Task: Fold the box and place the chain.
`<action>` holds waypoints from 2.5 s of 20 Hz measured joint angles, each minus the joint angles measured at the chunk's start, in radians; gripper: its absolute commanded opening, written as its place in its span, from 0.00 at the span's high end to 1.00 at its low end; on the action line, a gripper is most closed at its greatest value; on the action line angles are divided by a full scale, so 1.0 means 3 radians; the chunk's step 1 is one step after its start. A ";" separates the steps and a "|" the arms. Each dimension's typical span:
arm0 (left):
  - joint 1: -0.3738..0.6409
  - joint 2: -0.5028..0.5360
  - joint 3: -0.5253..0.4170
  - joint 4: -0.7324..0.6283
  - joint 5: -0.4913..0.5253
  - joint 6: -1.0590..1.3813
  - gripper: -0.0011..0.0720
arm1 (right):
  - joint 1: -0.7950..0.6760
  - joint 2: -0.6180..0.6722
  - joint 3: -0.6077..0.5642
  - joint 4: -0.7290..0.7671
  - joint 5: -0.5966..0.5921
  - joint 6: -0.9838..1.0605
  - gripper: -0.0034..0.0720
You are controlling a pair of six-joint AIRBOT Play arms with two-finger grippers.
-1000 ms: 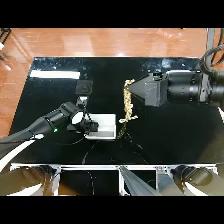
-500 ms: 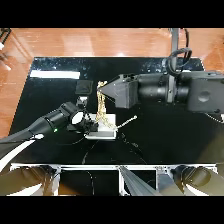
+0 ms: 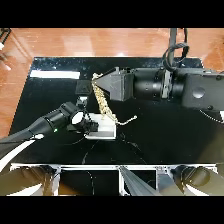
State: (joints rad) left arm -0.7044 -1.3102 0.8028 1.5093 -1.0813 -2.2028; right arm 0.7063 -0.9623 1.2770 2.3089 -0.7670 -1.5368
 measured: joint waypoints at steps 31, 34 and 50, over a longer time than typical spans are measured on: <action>0.0000 0.0000 0.0000 -0.0001 0.0006 0.0001 0.95 | 0.0085 -0.0256 -0.0992 -0.0333 -0.0057 -0.0039 0.93; 0.0000 0.0000 0.0000 -0.0001 0.0005 0.0001 0.96 | 0.0144 -0.0384 -0.1059 -0.0352 0.0006 -0.0039 0.71; 0.0000 0.0000 0.0000 -0.0003 -0.0009 0.0013 0.95 | -0.0959 0.0305 -0.1577 -0.1264 -0.0989 -0.0907 0.01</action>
State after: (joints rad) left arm -0.7044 -1.3102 0.8028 1.5085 -1.0840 -2.1990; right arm 0.4187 -0.8707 0.8040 1.9297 -1.0637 -1.8088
